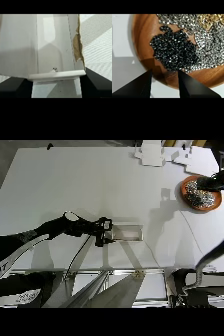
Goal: Fold the box and place the chain.
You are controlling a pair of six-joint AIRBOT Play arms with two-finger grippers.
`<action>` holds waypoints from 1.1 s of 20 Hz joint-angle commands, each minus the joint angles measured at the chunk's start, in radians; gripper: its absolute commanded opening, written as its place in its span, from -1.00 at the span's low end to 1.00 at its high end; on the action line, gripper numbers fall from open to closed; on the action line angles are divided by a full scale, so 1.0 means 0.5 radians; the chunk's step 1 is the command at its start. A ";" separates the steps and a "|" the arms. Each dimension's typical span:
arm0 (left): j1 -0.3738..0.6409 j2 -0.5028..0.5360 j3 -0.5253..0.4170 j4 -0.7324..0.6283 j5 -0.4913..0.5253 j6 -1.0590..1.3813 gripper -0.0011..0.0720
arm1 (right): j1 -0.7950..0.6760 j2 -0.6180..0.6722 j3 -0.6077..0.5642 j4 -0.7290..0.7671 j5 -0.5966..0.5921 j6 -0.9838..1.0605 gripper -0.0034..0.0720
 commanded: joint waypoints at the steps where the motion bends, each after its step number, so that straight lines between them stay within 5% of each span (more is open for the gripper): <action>1: 0.001 0.002 0.001 0.001 0.001 0.001 -0.50 | -0.047 -0.153 0.008 0.004 0.012 -0.009 -0.19; 17: 0.001 0.002 0.001 0.001 0.001 0.000 -0.50 | -0.047 -0.358 0.008 0.018 -0.009 0.014 -0.35; 19: 0.001 0.002 0.001 0.001 0.001 0.001 -0.50 | -0.047 -0.359 0.008 0.018 -0.010 0.014 -0.77; 22: 0.001 0.002 0.001 0.001 0.001 0.000 -0.50 | -0.047 -0.316 0.008 0.018 0.054 -0.012 -0.85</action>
